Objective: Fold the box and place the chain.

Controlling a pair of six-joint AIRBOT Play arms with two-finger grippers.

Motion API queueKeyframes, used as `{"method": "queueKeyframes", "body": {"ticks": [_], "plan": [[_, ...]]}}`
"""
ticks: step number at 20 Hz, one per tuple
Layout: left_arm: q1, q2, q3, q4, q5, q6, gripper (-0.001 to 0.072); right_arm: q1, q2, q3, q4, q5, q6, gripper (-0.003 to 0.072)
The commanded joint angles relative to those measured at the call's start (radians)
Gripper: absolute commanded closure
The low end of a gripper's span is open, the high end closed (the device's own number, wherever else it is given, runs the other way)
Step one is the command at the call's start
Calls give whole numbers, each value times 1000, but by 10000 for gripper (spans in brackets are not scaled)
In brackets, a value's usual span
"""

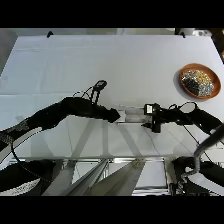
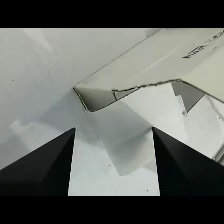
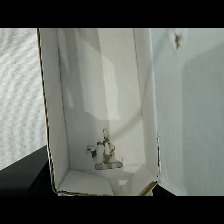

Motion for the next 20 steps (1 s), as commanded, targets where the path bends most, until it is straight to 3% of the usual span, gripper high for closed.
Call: {"method": "queueKeyframes", "body": {"ticks": [1,3,7,13,20], "plan": [[-25,0,19,74,-31,-110,171,0,0,0,0,0,0,249],[-35,-1,44,183,-31,-219,126,0,0,0,0,0,0,249],[-57,-9,84,364,29,-428,126,0,0,0,0,0,0,249],[-109,-117,187,365,108,-500,127,0,0,0,0,0,0,249],[-127,-134,225,393,116,-579,132,0,0,0,0,0,0,249]]}}
